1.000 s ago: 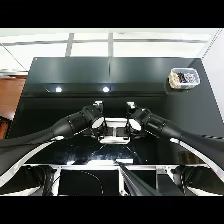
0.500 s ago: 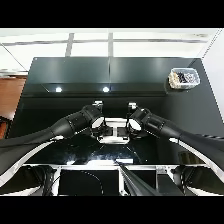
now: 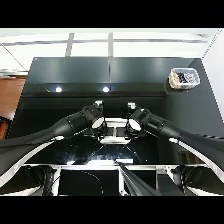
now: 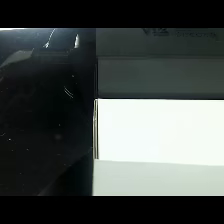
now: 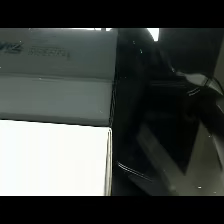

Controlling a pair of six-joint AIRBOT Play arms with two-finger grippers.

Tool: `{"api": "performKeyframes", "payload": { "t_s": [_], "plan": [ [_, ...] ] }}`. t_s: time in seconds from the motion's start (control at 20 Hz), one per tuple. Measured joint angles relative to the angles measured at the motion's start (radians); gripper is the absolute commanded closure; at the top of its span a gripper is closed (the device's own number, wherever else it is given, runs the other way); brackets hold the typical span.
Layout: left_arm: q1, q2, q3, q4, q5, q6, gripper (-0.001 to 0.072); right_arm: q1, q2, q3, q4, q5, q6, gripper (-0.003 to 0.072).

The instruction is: Fold the box and place the chain.

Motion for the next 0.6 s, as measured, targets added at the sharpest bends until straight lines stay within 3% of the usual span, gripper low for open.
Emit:
{"api": "performKeyframes", "payload": {
  "t_s": [0.1,0.35,0.6],
  "plan": [
    [0.000,0.000,0.000,0.003,-0.007,0.002,0.0679,-0.002,0.003,0.000,-0.005,0.005,-0.003,0.0193],
    [0.000,0.000,0.000,0.002,-0.005,0.002,0.0678,-0.010,0.057,0.000,-0.014,0.005,-0.042,0.0185],
    [0.000,0.000,0.000,0.003,0.002,0.001,0.0678,-0.049,0.233,0.000,-0.059,0.061,-0.161,0.0185]
  ]
}}
